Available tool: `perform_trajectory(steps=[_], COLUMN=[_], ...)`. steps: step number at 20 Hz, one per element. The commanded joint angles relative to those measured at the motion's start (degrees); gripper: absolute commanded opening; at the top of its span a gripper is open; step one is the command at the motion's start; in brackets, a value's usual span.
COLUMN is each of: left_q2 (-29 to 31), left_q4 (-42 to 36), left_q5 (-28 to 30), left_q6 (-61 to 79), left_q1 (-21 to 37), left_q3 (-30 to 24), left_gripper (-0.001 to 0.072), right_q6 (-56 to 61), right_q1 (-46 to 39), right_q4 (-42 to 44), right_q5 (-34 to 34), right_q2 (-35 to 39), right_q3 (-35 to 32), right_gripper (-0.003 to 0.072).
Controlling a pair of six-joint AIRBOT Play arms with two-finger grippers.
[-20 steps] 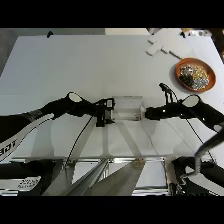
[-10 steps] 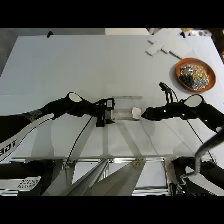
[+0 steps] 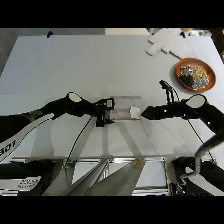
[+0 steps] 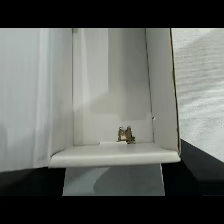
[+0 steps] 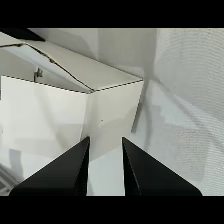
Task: Fold the box and place the chain.
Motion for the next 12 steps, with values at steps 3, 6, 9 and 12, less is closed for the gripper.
perform_trajectory(steps=[3,6,9,12], left_q2=[0.0,0.0,0.0,0.0], left_q4=[-0.1,-0.1,-0.1,-0.1], left_q5=[0.1,0.1,0.1,0.1], left_q6=[0.0,-0.1,-0.1,-0.1], left_q1=[0.0,0.0,0.0,0.0], left_q3=[0.0,0.0,0.0,0.0], left_gripper=[0.0033,0.0033,0.0033,0.0033], right_q6=[2.5,5.3,7.4,7.6], right_q1=[0.8,0.8,0.8,0.8], right_q4=[-3.6,-8.2,-10.5,-10.4], right_q5=[0.2,0.5,1.7,2.6], right_q2=[0.2,0.2,0.2,0.2], right_q3=[0.3,0.7,3.6,5.9], right_gripper=[0.0239,0.0239,0.0239,0.0260])
